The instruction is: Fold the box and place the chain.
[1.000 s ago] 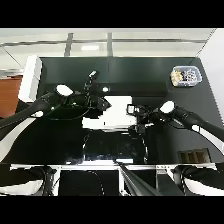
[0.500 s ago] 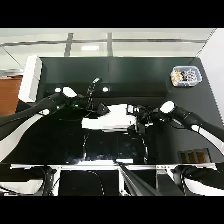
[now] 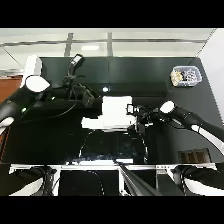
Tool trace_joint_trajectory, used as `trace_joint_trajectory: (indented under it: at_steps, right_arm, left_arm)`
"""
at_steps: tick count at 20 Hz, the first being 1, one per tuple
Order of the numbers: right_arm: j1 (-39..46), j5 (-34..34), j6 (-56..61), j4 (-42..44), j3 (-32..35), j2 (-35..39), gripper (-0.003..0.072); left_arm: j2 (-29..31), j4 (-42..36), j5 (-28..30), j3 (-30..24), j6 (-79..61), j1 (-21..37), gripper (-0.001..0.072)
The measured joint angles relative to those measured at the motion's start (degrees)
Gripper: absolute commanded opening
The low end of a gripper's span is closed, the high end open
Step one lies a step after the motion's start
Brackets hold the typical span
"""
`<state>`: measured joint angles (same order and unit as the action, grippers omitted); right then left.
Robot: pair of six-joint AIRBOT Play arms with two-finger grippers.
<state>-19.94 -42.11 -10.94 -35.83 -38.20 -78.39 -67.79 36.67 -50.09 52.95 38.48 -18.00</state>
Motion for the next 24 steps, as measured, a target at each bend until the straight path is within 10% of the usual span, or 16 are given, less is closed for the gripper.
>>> trace_joint_trajectory:
  at_steps: [5, 7, 9, 10, 15, 24]
  right_arm:
    - [0.00, -0.02, 0.00, 0.00, 0.00, 0.00, 0.0492]
    - [0.00, -0.04, 0.00, 0.00, 0.00, 0.00, 0.0484]
    - [0.00, -0.04, 0.00, 0.00, 0.00, 0.00, 0.0242]
    - [0.00, -0.07, 0.00, -0.02, 0.00, 0.00, 0.0245]
    - [0.00, -0.20, 0.00, -0.11, 0.00, 0.00, 0.0245]
    - [0.00, -0.26, -0.02, -0.15, 0.00, 0.00, 0.0245]
  left_arm:
    - [7.26, 1.53, -0.04, -11.19, -4.44, 0.35, 0.0027]
    - [7.41, 4.33, 0.00, -13.88, -5.53, 0.39, 0.0187]
    - [6.82, 7.04, 0.26, -15.30, -6.25, 0.39, 0.0407]
    - [6.34, 8.24, 1.11, -15.74, -6.54, 0.44, 0.0506]
    - [3.30, 11.52, 2.97, -16.65, -17.49, -0.79, 0.0647]
    - [-0.61, 9.33, 8.98, -16.74, -43.15, -7.21, 0.0648]
